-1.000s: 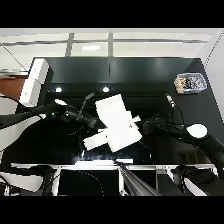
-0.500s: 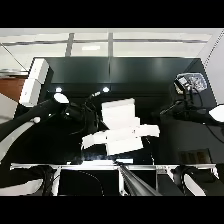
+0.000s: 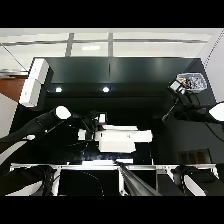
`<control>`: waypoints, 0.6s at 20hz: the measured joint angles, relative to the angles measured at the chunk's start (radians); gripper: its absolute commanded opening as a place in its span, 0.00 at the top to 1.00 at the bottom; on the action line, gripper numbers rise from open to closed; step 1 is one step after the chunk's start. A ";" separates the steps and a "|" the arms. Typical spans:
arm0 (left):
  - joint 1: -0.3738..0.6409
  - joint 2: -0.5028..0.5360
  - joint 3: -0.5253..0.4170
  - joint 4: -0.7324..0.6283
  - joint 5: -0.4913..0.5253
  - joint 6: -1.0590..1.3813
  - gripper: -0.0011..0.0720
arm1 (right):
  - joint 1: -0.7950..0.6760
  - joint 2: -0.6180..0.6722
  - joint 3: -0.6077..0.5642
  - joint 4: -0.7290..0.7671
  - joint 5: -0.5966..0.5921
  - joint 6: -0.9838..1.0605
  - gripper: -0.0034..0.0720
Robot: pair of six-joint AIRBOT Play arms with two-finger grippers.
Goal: Fold the box and place the chain.
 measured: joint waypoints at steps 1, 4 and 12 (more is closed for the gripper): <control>-0.001 0.000 -0.005 0.012 0.019 0.010 0.94 | 0.021 0.000 -0.012 -0.003 0.000 -0.022 0.08; -0.002 -0.002 -0.015 0.033 0.050 0.028 0.94 | 0.090 0.000 -0.056 -0.002 -0.016 -0.067 0.08; -0.002 -0.003 -0.020 0.068 0.042 -0.104 0.94 | 0.337 0.000 -0.197 0.021 -0.135 -0.135 0.08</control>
